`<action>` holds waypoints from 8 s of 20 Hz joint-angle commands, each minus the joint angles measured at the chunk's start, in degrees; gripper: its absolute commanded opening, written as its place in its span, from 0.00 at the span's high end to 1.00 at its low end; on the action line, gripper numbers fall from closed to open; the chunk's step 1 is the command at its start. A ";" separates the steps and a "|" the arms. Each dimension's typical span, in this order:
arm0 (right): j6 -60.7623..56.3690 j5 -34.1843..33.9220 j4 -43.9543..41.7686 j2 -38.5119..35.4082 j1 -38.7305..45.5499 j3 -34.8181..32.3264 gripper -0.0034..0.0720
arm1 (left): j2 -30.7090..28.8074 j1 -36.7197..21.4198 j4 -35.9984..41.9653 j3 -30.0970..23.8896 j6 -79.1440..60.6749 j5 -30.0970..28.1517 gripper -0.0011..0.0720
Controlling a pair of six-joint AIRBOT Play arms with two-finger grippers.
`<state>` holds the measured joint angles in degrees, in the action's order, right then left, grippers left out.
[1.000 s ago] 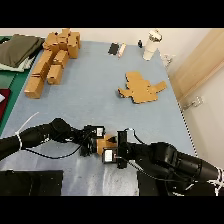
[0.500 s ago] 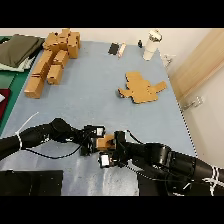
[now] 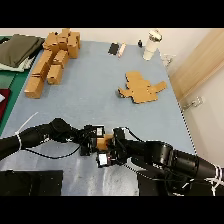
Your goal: Fold the box.
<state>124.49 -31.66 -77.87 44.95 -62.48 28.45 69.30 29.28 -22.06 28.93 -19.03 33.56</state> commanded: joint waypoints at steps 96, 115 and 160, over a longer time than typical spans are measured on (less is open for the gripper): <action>-71.95 -31.74 -14.95 2.95 32.44 7.13 0.95 | -5.11 -0.09 0.13 0.04 0.72 -0.72 0.35; -72.00 -31.76 -15.02 2.95 32.44 7.13 0.95 | -6.08 -37.77 -2.54 0.04 14.58 -24.28 0.35; -71.95 -28.28 -20.63 2.86 32.44 7.15 0.95 | 11.02 -52.98 -36.26 20.55 59.17 -3.02 0.08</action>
<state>52.53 -59.94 -98.35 47.86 -30.00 35.55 82.46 -20.95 -41.25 49.39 27.29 20.95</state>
